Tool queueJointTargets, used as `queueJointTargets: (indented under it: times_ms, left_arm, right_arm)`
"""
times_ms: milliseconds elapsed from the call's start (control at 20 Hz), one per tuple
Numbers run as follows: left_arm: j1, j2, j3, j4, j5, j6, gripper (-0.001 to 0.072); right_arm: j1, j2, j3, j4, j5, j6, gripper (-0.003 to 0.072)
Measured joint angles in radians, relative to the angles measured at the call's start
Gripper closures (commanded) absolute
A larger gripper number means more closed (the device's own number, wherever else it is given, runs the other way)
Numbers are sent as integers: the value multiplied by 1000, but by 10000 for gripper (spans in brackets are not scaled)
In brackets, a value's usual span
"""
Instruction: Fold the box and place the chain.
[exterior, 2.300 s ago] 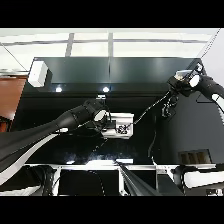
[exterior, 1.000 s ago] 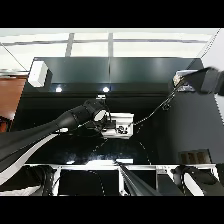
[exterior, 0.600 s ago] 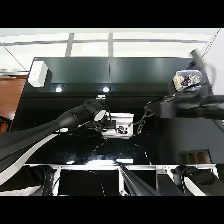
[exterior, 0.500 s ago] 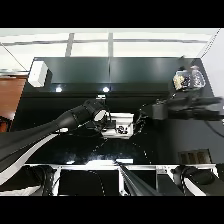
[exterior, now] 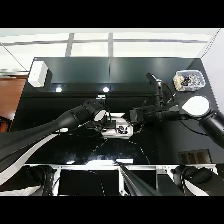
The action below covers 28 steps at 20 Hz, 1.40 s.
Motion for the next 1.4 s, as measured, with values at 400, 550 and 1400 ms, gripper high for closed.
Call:
queueJointTargets:
  times_ms: [400,550,1400]
  left_arm:
    - [0,0,0,0,0,0,679]
    - [0,0,0,0,0,0,679]
    - [0,0,0,0,0,0,679]
  right_arm:
    - [-250,55,34,-54,152,2,289]
    - [-413,91,38,-132,209,-5,303]
    - [-645,-447,163,-639,-354,386,-34]
